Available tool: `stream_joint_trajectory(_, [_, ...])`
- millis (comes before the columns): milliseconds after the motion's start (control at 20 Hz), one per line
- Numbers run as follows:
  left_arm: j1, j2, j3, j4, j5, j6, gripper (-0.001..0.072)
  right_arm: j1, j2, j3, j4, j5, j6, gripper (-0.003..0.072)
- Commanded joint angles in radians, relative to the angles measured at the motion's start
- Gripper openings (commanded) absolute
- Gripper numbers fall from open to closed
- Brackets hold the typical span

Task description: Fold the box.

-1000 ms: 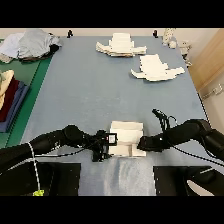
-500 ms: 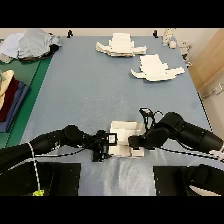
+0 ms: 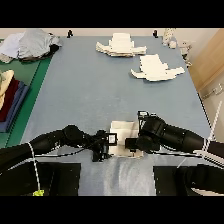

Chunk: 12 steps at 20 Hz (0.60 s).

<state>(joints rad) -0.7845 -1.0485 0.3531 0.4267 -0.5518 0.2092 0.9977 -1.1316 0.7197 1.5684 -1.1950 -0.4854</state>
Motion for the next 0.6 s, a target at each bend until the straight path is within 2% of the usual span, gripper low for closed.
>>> stream_joint_trajectory(0, [0.001,0.000,0.001,0.000,0.000,0.000,0.0473,0.014,-0.024,0.004,-0.028,-0.017,0.066,0.0434])
stream_joint_trajectory(50, [0.001,0.000,0.001,0.000,0.000,0.000,0.0474,0.014,-0.032,0.004,-0.028,-0.015,0.068,0.0431])
stream_joint_trajectory(100, [0.001,0.000,0.001,0.000,0.000,0.000,0.0473,0.014,-0.041,0.004,-0.028,-0.014,0.067,0.0369])
stream_joint_trajectory(200, [0.001,0.000,0.001,0.000,0.000,0.000,0.0473,0.014,-0.047,0.004,-0.031,-0.013,0.067,0.0340])
stream_joint_trajectory(300, [0.001,0.000,0.001,0.000,0.000,0.000,0.0473,0.014,-0.047,0.004,-0.032,-0.013,0.066,0.0040])
stream_joint_trajectory(350, [0.001,0.000,0.001,0.000,0.000,0.000,0.0473,0.014,-0.047,0.004,-0.032,-0.013,0.062,0.0004])
stream_joint_trajectory(550, [0.001,0.000,0.001,0.000,0.000,0.000,0.0473,0.014,-0.047,0.004,-0.032,-0.013,0.058,0.0003])
